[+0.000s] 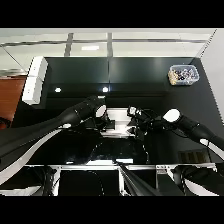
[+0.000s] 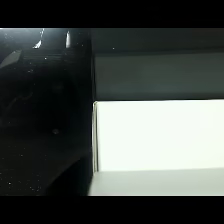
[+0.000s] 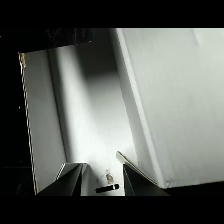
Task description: Fold the box and place the chain.
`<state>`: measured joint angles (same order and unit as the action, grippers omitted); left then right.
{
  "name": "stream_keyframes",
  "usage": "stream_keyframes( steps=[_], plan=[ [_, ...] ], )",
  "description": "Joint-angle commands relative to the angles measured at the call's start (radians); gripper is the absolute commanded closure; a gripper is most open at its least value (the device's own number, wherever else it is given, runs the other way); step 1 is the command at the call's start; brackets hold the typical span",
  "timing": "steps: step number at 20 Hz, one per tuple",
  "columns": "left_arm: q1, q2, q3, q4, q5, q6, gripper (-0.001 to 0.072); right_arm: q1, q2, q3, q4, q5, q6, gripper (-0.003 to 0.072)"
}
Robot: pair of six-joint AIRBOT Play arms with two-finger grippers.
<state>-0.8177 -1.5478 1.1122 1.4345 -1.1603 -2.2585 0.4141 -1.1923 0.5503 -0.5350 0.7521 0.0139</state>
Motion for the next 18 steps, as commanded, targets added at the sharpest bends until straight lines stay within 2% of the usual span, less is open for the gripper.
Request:
stream_keyframes(
  steps=[1,2,3,4,7,9,10,11,12,15,18],
  plan=[
    [0.000,0.000,0.000,0.001,0.000,0.000,0.0682,0.000,-0.001,0.000,-0.001,0.003,0.001,0.0389],
    [0.000,0.000,0.000,0.001,0.000,0.000,0.0682,0.000,-0.001,0.000,-0.001,0.003,0.001,0.0375],
    [0.000,0.000,0.000,0.001,0.000,0.000,0.0682,0.000,-0.001,0.000,-0.001,0.002,0.001,0.0268],
    [0.000,0.000,0.000,0.001,0.000,0.000,0.0682,0.000,-0.001,0.000,-0.001,0.000,0.001,0.0194],
    [0.000,0.000,0.000,0.000,0.000,0.000,0.0682,0.000,-0.001,0.000,-0.001,0.000,0.001,0.0206],
    [0.000,0.000,0.000,0.000,0.000,0.000,0.0682,0.000,-0.001,0.000,-0.001,0.004,0.001,0.0343],
    [0.000,0.000,0.000,0.001,0.000,0.000,0.0682,0.000,-0.001,0.000,-0.001,0.012,0.001,0.0547],
    [0.000,0.000,0.000,0.001,0.000,0.000,0.0682,0.000,-0.001,0.000,-0.001,0.016,0.001,0.0625],
    [0.000,0.000,0.000,0.001,0.000,0.000,0.0682,0.000,-0.001,0.000,0.001,0.023,0.003,0.0669],
    [0.001,0.000,0.000,0.001,0.000,0.000,0.0682,-0.001,0.006,0.000,0.000,0.050,0.107,0.0668],
    [0.000,0.000,0.000,0.001,0.000,0.000,0.0682,-0.014,0.053,0.002,-0.001,0.098,0.338,0.0668]
  ],
)
